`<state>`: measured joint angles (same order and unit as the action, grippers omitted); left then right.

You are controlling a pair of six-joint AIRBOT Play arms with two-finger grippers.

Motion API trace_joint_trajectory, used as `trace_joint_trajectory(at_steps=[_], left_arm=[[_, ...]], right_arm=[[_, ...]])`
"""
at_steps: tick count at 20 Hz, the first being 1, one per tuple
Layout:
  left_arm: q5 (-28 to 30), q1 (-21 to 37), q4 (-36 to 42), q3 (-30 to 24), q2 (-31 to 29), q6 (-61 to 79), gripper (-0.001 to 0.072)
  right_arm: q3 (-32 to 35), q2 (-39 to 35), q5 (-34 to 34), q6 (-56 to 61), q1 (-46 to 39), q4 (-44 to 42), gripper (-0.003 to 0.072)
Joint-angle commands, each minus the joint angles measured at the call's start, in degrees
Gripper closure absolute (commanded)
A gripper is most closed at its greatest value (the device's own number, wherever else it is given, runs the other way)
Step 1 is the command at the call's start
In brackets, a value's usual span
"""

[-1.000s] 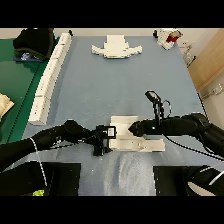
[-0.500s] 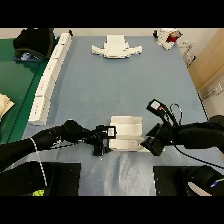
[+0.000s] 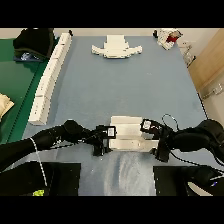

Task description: Fold the box.

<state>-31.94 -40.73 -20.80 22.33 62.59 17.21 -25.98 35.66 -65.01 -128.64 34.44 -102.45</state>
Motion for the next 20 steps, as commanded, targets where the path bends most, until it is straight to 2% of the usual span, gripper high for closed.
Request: trace_joint_trajectory(at_steps=[1, 8, 10, 11, 12, 13, 14, 16, 20], left_arm=[[0.02, 0.00, 0.00, 0.04, -0.04, 0.04, 0.0242], [0.02, 0.00, 0.00, 0.04, -0.04, 0.04, 0.0242], [0.02, 0.00, 0.00, 0.04, -0.04, 0.04, 0.0241], [0.02, 0.00, 0.00, 0.04, -0.04, 0.04, 0.0241], [0.02, 0.00, 0.00, 0.04, -0.04, 0.04, 0.0242], [0.02, 0.00, 0.00, 0.04, -0.04, 0.04, 0.0242], [0.02, 0.00, 0.00, 0.04, -0.04, 0.04, 0.0242], [0.02, 0.00, 0.00, 0.04, -0.04, 0.04, 0.0242], [0.02, 0.00, 0.00, 0.04, -0.04, 0.04, 0.0242]], right_arm=[[0.57, 5.05, 4.98, -6.86, 1.20, 0.02, 0.0088], [0.57, 8.33, 11.45, -9.94, 3.54, 1.70, 0.0112], [0.57, 8.31, 11.58, -9.94, 3.56, 0.70, 0.0313], [0.57, 8.31, 11.56, -9.92, 3.78, -0.28, 0.0321], [0.57, 8.31, 11.56, -9.88, 4.48, -0.46, 0.0367], [0.57, 8.31, 11.58, -9.88, 5.31, -0.48, 0.0451], [0.57, 8.31, 11.78, -9.86, 6.10, -0.48, 0.0467], [0.57, 8.33, 12.66, -9.88, 7.10, -0.55, 0.0577], [0.57, 8.57, 16.48, -9.92, 7.10, -1.40, 0.0596]])
